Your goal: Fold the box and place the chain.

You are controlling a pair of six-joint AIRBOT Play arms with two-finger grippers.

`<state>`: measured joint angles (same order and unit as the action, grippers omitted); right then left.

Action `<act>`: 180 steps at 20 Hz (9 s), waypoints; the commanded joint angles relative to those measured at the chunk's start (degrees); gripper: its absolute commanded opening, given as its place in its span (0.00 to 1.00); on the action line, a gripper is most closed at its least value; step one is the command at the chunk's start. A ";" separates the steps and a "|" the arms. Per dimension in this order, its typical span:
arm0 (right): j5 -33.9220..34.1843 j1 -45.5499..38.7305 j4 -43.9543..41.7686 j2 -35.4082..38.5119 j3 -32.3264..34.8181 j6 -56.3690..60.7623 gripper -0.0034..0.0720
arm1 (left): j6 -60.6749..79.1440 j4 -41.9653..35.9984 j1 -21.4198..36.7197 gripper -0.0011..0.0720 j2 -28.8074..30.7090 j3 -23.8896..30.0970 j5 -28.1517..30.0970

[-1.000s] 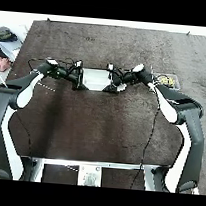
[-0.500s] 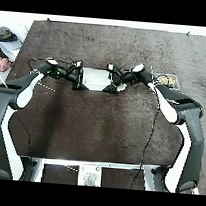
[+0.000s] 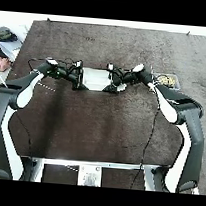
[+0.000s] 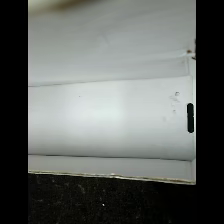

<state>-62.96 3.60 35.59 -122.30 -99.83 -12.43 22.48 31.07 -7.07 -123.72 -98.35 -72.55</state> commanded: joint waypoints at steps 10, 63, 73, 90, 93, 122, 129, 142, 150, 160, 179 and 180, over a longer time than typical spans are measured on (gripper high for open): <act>-0.04 0.04 0.00 0.02 -0.02 0.04 0.27 | 0.02 -0.07 0.02 0.50 -0.04 0.02 0.11; -2.71 0.92 0.48 13.11 1.75 14.19 0.03 | 0.02 -0.09 0.04 0.50 -0.04 0.02 0.11; 10.43 0.70 -2.47 9.11 1.75 14.19 0.03 | 0.02 -0.09 0.04 0.50 -0.04 0.02 0.11; 13.03 -0.74 -3.52 7.02 1.75 14.19 0.02 | 0.02 -0.09 0.02 0.50 -0.04 0.02 0.11; 12.59 -0.66 -3.52 6.16 1.77 14.21 0.02 | 0.02 -0.09 0.02 0.50 -0.04 0.02 0.11; -3.67 1.09 22.80 12.52 1.22 16.57 0.83 | 0.02 -0.13 0.02 0.50 -0.04 0.02 0.11; 0.15 3.04 22.95 10.49 1.22 16.79 0.68 | 0.02 -0.13 0.02 0.50 -0.04 0.02 0.11; 5.11 5.88 22.43 9.31 1.22 18.25 0.20 | 0.00 -0.15 0.04 0.50 -0.04 0.02 0.09; 5.33 5.92 20.06 8.22 1.22 17.53 0.36 | 0.00 -0.17 0.02 0.50 -0.04 0.02 0.11; 5.35 6.14 16.87 8.00 1.22 13.46 0.36 | 0.00 -0.17 0.04 0.50 -0.04 0.02 0.09; 1.53 4.50 34.91 14.62 1.20 35.21 0.11 | 0.00 -0.17 0.04 0.50 -0.04 0.02 0.09; 0.76 3.61 34.91 15.72 1.20 39.23 0.11 | 0.00 -0.17 0.04 0.50 -0.04 0.02 0.09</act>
<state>-60.05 8.51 66.67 -109.10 -98.59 16.69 22.48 30.87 -7.05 -123.72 -98.35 -72.47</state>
